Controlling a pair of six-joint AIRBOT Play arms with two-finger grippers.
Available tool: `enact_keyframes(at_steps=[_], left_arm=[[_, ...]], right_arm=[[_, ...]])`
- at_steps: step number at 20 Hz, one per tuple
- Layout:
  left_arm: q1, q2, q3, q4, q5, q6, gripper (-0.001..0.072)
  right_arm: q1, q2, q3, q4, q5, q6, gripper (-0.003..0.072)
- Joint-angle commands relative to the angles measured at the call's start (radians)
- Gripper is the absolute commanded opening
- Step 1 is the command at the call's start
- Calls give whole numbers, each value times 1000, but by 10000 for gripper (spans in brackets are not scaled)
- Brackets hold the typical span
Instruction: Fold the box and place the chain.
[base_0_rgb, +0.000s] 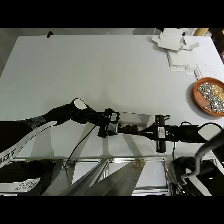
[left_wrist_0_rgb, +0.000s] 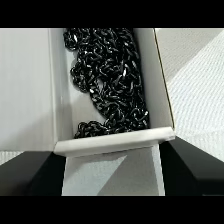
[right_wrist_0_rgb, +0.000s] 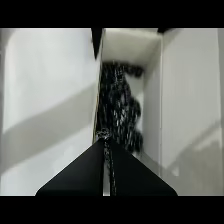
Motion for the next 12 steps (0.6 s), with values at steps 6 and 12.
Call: enact_keyframes(at_steps=[6,12], left_arm=[[1,1,1,0,0,0,272],[1,1,1,0,0,0,272]], right_arm=[[167,-118,1,325,-267,-169,21],[175,-221,23,249,-268,-181,138]])
